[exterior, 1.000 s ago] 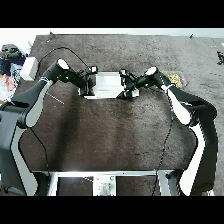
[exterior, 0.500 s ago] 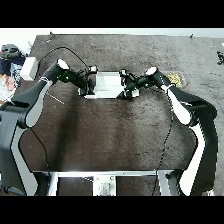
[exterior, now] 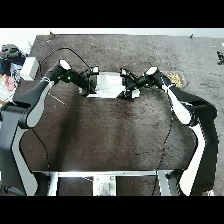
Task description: Fold the box and place the chain.
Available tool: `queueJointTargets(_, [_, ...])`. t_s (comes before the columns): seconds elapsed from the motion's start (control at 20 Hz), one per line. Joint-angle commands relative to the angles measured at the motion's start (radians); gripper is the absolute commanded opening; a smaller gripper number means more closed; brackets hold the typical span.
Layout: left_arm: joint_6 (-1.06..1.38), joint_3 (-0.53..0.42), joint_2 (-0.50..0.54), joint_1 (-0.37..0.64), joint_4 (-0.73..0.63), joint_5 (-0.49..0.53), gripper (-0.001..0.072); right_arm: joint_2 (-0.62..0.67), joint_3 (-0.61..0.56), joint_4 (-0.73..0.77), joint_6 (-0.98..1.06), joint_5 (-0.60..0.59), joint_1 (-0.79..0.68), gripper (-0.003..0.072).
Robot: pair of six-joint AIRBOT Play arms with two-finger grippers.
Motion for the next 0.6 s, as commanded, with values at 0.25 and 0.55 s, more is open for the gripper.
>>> queueJointTargets(0.25, [0.010,0.000,-0.001,-0.007,-0.047,0.031,0.0165,-0.001,0.001,0.002,0.000,0.002,0.001,0.0468])
queueJointTargets(0.55, [0.027,0.000,-0.001,-0.007,-0.095,0.027,0.0166,-0.001,0.001,0.002,0.000,0.002,0.001,0.0468])
